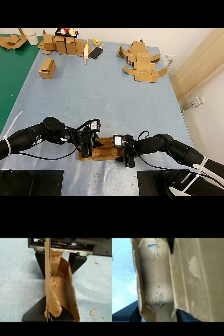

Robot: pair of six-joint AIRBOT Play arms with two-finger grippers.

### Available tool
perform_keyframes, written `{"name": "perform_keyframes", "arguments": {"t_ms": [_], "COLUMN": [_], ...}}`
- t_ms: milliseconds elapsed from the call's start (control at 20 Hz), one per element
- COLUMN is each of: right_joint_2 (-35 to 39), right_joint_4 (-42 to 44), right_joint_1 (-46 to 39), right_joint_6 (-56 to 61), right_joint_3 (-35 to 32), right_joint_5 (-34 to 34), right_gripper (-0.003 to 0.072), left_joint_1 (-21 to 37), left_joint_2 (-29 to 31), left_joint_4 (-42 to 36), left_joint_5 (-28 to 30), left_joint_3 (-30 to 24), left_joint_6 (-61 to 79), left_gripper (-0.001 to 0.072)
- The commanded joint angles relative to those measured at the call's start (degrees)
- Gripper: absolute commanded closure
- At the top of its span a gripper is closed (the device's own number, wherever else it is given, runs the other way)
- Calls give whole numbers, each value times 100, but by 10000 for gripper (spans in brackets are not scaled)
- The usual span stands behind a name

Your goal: Fold the box.

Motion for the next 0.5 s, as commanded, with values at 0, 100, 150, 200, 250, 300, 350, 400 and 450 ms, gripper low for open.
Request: {"name": "perform_keyframes", "arguments": {"t_ms": [0, 100, 150, 200, 250, 300, 350, 400, 450], "right_joint_2": [4, 4, 4, 4, 4, 4, 4, 4, 4], "right_joint_4": [-9, -9, -9, -9, -9, -9, -9, -9, -9], "right_joint_1": [-2, -2, -2, -2, -2, -2, -2, -2, -2], "right_joint_6": [0, 0, 0, 0, 0, 2, 2, 0, 0], "right_joint_3": [4, 4, 4, 4, 4, 4, 4, 4, 4], "right_joint_5": [4, 7, 7, 7, 7, 7, 4, 4, 4], "right_gripper": [251, 251, 251, 251, 251, 251, 251, 251, 251], "left_joint_1": [-2, -2, -2, -2, -2, -2, 0, 9, 11], "left_joint_2": [2, 0, 0, 0, 2, 2, 2, 2, 2], "left_joint_4": [-175, -173, -175, -173, -164, -157, -173, -175, -151], "left_joint_5": [-13, -2, -2, -9, -11, 0, 20, 42, 44], "left_joint_3": [2, 2, 2, 2, 2, 2, 2, 2, 2], "left_joint_6": [0, 0, -2, -2, -4, -4, -90, -404, -555], "left_gripper": [698, 698, 697, 697, 695, 534, 290, 258, 257]}}
